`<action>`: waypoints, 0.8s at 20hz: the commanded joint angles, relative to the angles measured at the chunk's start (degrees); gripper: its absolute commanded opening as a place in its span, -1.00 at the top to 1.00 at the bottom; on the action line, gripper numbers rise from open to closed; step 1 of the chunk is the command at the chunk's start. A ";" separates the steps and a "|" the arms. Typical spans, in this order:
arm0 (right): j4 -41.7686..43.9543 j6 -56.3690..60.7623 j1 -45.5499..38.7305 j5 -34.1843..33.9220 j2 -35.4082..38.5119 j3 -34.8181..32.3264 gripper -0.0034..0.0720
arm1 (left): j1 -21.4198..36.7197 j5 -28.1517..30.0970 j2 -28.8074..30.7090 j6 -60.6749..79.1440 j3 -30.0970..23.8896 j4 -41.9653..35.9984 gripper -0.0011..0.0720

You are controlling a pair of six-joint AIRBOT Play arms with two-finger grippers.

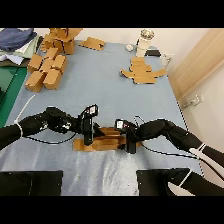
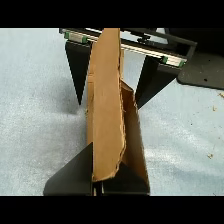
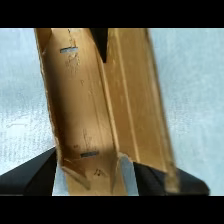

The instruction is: Fold the box.

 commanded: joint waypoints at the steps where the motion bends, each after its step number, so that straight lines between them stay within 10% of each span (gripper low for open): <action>1: 0.04 -0.20 0.04 0.17 -0.92 0.07 -0.98 | -0.02 0.07 -0.02 0.02 0.02 0.02 0.94; 16: 0.76 -2.60 3.34 1.09 -3.74 0.66 -0.71 | -0.02 0.04 -0.02 0.02 0.02 0.02 0.94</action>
